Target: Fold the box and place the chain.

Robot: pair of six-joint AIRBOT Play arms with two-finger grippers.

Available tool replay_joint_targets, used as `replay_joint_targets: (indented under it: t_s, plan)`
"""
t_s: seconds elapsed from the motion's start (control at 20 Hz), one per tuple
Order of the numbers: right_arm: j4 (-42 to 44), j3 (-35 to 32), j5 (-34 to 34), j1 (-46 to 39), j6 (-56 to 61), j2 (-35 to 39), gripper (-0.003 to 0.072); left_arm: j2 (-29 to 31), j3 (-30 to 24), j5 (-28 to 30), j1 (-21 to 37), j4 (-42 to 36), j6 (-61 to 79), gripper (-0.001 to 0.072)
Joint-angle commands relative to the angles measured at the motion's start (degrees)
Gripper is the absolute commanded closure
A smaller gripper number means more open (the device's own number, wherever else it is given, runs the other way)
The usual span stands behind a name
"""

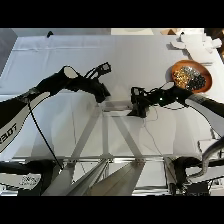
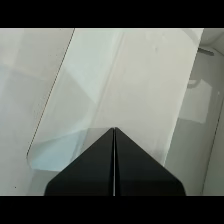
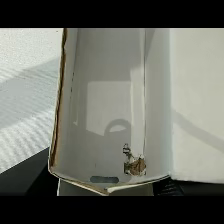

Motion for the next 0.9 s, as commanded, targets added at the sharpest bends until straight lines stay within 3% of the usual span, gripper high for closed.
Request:
replay_joint_targets:
  t_s: [0.0, 0.15, 0.35, 0.6, 0.65, 0.75, 0.85]
  plan:
    - [-0.1, 0.0, 0.0, 0.0, 0.0, 0.0, 0.0289, 1.0, 0.0, -3.8, 1.2, 0.0, 0.0, 0.0698]
    - [-0.1, 0.0, 0.0, 0.0, 0.0, 0.0, 0.0289, 5.1, 0.0, -8.3, 2.9, 0.7, 0.1, 0.0698]
    - [-0.1, 0.0, 0.0, 0.0, 0.0, 0.0, 0.0289, 11.6, 0.0, -9.6, 3.4, 6.7, 0.2, 0.0697]
    - [-0.1, 0.0, 0.0, 0.0, 0.0, 0.0, 0.0289, 12.8, -0.2, -18.4, 3.3, 13.6, 0.2, 0.0689]
    - [-0.1, 0.0, 0.0, 0.0, 0.0, 0.0, 0.0289, 12.8, -0.7, -18.9, 3.2, 14.4, 0.2, 0.062]
    - [-0.1, 0.0, 0.0, 0.0, 0.0, 0.0, 0.0289, 12.8, -2.6, -16.8, 2.8, 15.3, 0.2, 0.0214]
    - [-0.1, 0.0, 0.0, 0.0, 0.0, 0.0, 0.0289, 12.8, -6.0, -11.3, 2.5, 15.0, 1.7, 0.0144]
